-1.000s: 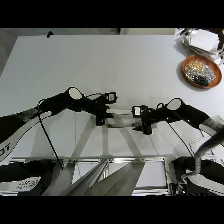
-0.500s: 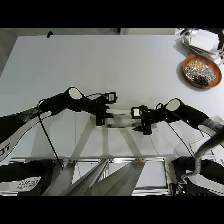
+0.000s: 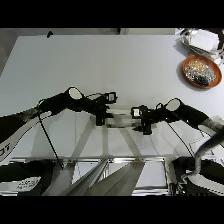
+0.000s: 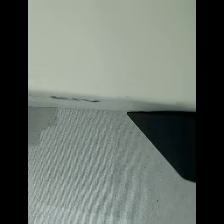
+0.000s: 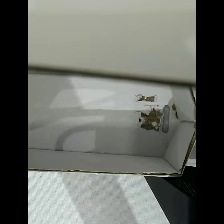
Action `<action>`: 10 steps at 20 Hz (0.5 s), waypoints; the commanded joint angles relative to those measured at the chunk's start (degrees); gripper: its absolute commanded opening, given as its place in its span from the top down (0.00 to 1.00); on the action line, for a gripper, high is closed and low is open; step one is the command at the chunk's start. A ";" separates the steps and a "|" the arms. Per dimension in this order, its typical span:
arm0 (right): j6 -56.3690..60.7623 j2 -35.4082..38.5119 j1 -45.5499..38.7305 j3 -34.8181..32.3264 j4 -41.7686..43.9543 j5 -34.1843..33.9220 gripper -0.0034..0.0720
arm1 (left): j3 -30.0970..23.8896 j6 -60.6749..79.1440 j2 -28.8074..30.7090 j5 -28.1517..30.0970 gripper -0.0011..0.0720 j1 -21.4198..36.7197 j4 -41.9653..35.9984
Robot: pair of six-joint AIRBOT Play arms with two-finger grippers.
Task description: Fold the box and place the chain.
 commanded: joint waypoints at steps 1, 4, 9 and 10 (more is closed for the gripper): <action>0.02 -0.04 0.07 -0.04 -0.04 0.15 0.58 | 0.00 0.02 -0.02 0.02 0.97 0.00 0.00; 0.02 -0.04 0.07 -0.04 -0.04 0.15 0.58 | 0.00 0.00 -0.02 0.02 0.97 0.00 0.00; 0.02 -0.02 0.07 -0.04 -0.04 0.15 0.58 | 0.00 -0.13 -0.02 -0.28 0.97 0.00 0.00; 0.02 -0.02 0.07 -0.04 -0.04 0.15 0.58 | 0.00 0.17 -0.02 0.22 0.97 0.00 0.00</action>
